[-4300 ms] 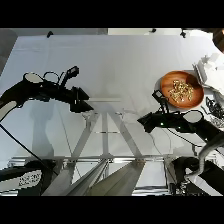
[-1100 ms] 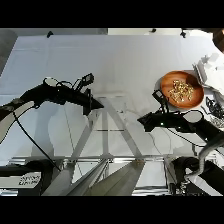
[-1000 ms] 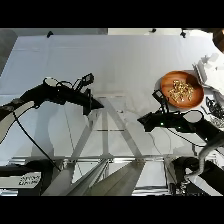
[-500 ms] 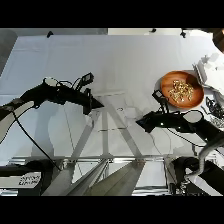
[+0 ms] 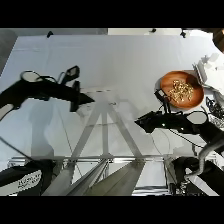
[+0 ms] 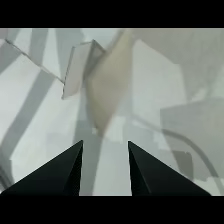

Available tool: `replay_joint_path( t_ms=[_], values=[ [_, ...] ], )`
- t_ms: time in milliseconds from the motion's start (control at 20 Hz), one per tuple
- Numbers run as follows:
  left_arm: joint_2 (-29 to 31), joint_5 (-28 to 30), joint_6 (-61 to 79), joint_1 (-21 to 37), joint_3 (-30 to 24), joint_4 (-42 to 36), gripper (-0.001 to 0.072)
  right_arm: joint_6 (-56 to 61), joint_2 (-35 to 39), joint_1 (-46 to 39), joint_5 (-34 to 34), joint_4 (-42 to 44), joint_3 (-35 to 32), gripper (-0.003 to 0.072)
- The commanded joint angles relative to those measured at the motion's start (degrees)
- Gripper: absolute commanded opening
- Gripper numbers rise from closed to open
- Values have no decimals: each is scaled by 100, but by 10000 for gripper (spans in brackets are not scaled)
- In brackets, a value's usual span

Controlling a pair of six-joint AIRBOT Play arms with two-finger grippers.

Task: Fold the box and place the chain.

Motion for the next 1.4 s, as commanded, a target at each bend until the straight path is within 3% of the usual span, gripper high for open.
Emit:
replay_joint_path(
  t_ms=[0, 200, 400, 750, 900, 1050, 1350],
  values=[
    [761, -909, 0, 496, 0, 734, 2, 37, 542, 0, 162, 417, 7, 288],
    [929, -986, 37, 407, -111, 669, 0, 35, 1259, 0, -94, 542, 7, 288],
    [514, -643, 323, -26, -490, 162, 1, 35, 1698, 0, -481, 542, 7, 288],
    [-651, 625, 966, -960, -577, -400, 1, 33, 1740, 0, -1147, 525, 7, 288],
    [-861, 1001, 1657, -1187, -577, -986, 3, 33, 1740, 0, -1338, 525, 7, 288],
    [-953, 1523, 1882, -1272, -577, -1038, 3, 33, 1740, 0, -1408, 522, 7, 288],
    [-1434, 1541, 1884, -1274, -577, -1043, 3, 33, 1740, 0, -1755, 522, 4, 288]
  ],
)
